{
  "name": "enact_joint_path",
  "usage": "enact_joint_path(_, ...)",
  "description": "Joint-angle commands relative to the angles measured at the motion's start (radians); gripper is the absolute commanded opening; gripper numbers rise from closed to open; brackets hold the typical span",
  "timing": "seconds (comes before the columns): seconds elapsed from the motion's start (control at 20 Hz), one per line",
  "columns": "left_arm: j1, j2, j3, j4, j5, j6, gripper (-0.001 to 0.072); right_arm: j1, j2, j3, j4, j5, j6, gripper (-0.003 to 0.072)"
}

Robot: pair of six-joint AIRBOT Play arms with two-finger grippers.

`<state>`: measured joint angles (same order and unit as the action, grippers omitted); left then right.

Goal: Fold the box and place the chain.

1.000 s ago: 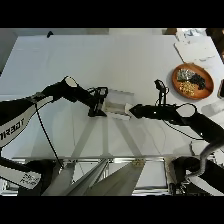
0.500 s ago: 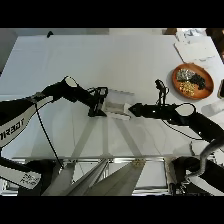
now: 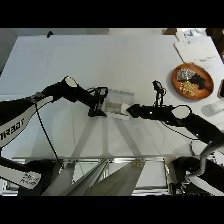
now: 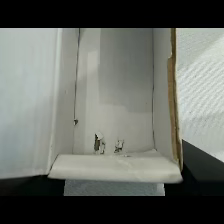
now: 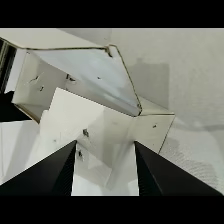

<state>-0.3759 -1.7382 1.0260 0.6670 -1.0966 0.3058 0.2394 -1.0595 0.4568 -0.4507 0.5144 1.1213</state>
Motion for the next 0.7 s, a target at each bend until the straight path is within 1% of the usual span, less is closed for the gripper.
enact_joint_path(0.0,0.000,0.000,0.001,0.000,0.000,0.000,0.0092,0.027,-0.001,0.003,-0.084,-0.055,0.094,0.0404)
enact_joint_path(0.2,0.000,0.000,0.001,0.000,0.000,0.000,0.0092,0.027,-0.001,0.018,-0.150,-0.067,0.158,0.0404)
enact_joint_path(0.65,0.000,0.000,0.001,0.000,0.000,0.000,0.0092,0.041,-0.040,0.035,-0.155,-0.068,0.158,0.0404)
